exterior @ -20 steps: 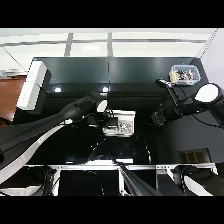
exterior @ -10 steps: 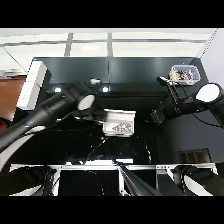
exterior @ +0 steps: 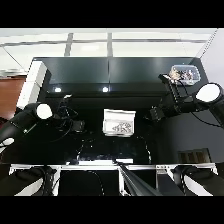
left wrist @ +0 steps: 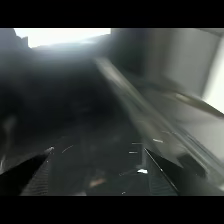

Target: Fold the box and place the chain.

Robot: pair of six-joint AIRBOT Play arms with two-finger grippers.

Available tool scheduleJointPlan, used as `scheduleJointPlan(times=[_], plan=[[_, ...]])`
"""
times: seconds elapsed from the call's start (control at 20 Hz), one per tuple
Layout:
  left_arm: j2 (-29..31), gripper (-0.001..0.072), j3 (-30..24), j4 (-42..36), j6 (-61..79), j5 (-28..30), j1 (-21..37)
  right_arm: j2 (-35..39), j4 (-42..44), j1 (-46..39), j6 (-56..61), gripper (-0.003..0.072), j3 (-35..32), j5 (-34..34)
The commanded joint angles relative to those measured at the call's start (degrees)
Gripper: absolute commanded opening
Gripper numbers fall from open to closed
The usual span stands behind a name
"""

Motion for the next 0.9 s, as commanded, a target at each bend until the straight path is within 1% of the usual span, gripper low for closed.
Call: scheduleJointPlan(times=[0.0,0.05,0.1,0.25,0.3,0.4,0.55,0.7,0.8,0.85], plan=[[-2.3,0.0638,-3.1,-21.9,47.4,2.7,3.9,0.0,1.6,0.0,2.7,0.0368,0.0,-0.3],[-2.9,0.0643,-3.1,-23.7,57.2,3.6,3.4,0.0,1.7,0.0,3.1,0.0367,0.0,-0.3],[-3.1,0.072,-3.1,-24.9,65.1,4.3,2.7,0.0,1.7,0.0,3.6,0.0368,0.0,-0.2],[-3.1,0.072,-3.1,-26.0,88.9,4.8,-0.7,0.0,1.7,0.0,5.2,0.0368,0.0,-0.3],[-3.4,0.072,-3.1,-26.1,95.9,6.1,-1.8,0.0,1.7,0.0,5.3,0.0368,0.0,-0.3],[-5.5,0.0716,-1.5,-26.8,98.5,8.2,-2.7,0.0,1.7,0.0,5.3,0.0368,0.0,-1.3],[-9.9,0.0716,1.3,-28.7,99.5,8.2,-3.4,0.0,1.7,0.0,5.4,0.0367,0.0,-2.7],[-13.0,0.0716,1.9,-28.8,101.0,8.8,-5.6,0.0,1.7,0.0,5.4,0.0368,0.0,-2.4],[-13.8,0.0716,1.9,-29.0,101.0,9.3,-7.1,0.0,1.7,0.0,5.3,0.0367,0.0,-2.2],[-13.8,0.0717,1.9,-29.7,101.0,10.6,-7.6,0.0,1.7,0.0,5.3,0.0367,0.0,-2.2]])
